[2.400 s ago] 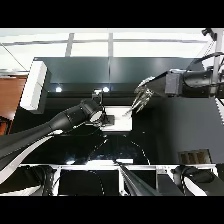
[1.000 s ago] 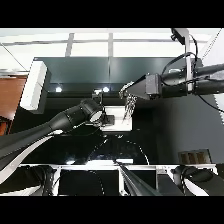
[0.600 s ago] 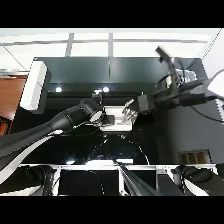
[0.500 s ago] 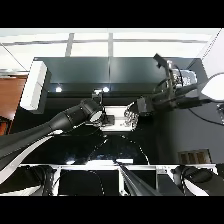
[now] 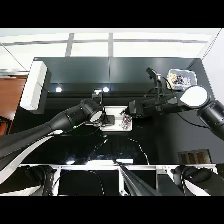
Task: Fold the box and place the chain.
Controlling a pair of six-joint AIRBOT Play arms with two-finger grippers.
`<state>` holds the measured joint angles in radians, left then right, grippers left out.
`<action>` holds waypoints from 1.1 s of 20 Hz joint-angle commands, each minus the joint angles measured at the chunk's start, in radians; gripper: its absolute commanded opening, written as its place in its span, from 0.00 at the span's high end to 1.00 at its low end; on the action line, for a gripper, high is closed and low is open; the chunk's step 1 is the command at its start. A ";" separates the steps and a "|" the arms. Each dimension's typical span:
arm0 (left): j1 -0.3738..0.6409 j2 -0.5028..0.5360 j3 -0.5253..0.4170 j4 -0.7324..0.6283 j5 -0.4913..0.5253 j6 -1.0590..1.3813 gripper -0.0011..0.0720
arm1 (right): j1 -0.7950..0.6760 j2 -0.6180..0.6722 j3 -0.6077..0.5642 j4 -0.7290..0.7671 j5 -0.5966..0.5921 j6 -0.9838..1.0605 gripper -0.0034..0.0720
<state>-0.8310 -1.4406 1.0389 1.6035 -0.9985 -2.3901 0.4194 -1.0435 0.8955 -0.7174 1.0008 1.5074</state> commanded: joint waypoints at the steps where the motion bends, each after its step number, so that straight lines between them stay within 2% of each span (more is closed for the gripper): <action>1: 0.000 0.000 0.000 0.000 0.000 0.000 0.95 | 0.003 -0.026 -0.004 0.006 -0.026 -0.001 0.94; 7: 0.000 0.000 0.000 0.000 0.000 0.000 0.95 | 0.002 -0.118 -0.004 -0.069 -0.025 -0.002 0.94; 8: 0.000 0.000 0.000 0.000 0.000 0.000 0.95 | 0.008 -0.133 -0.004 -0.065 -0.024 -0.008 0.91; 9: 0.000 0.000 0.000 0.000 0.000 0.000 0.95 | 0.010 -0.140 -0.004 -0.066 -0.020 -0.016 0.67; 10: 0.000 0.000 0.000 0.000 0.000 0.000 0.95 | 0.007 -0.138 -0.003 -0.067 -0.002 -0.027 0.54; 13: 0.000 0.000 0.000 0.000 -0.005 0.000 0.95 | -0.063 -0.100 0.018 -0.118 0.100 -0.035 0.54; 17: 0.000 0.000 0.000 0.000 -0.003 0.000 0.95 | -0.229 0.089 0.025 -0.320 0.209 -0.034 0.55; 20: 0.000 0.000 0.000 0.000 -0.004 0.000 0.95 | -0.270 0.195 0.025 -0.436 0.245 -0.023 0.55; 22: 0.000 0.000 0.000 0.001 0.002 0.001 0.95 | -0.269 0.218 0.023 -0.443 0.246 -0.023 0.55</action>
<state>-0.8310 -1.4406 1.0389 1.6035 -1.0019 -2.3901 0.1783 -0.8909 0.9188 -1.0779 1.2144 1.4776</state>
